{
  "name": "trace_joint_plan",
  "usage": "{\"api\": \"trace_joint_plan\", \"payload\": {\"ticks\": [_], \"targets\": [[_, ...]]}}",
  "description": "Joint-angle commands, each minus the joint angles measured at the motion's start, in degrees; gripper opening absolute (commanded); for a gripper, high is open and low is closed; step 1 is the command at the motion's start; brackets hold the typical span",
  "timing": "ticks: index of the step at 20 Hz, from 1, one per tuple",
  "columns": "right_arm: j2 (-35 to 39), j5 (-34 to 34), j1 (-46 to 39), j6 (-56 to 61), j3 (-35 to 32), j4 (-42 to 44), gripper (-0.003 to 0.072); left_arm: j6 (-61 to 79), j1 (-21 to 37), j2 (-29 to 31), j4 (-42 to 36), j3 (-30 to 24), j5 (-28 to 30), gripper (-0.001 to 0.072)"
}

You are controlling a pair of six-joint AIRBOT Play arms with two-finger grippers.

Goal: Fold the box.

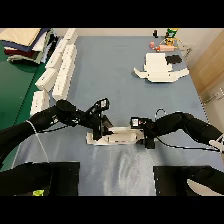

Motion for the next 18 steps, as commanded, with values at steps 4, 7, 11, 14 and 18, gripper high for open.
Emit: {"api": "trace_joint_plan", "payload": {"ticks": [4,7,11,14,18], "targets": [[-0.04,0.02,0.00,-0.02,0.00,0.02,0.0505,-8.22,1.05,1.05,1.40,0.15,-0.90,0.0375],[-0.04,0.04,0.00,-0.02,0.00,0.00,0.0505,-22.69,5.16,5.25,11.43,0.17,-7.23,0.0376],[-0.04,0.04,0.00,-0.02,0.00,-0.13,0.0505,-39.43,10.82,12.98,20.61,0.17,-19.76,0.0301],[-0.04,0.02,0.00,0.00,0.00,-0.13,0.0505,-50.80,9.84,15.69,19.85,0.09,-25.81,0.0011],[-0.04,0.04,0.00,-0.02,0.00,-0.17,0.0505,-62.23,-3.30,15.65,7.78,0.11,-10.99,0.0011]]}}
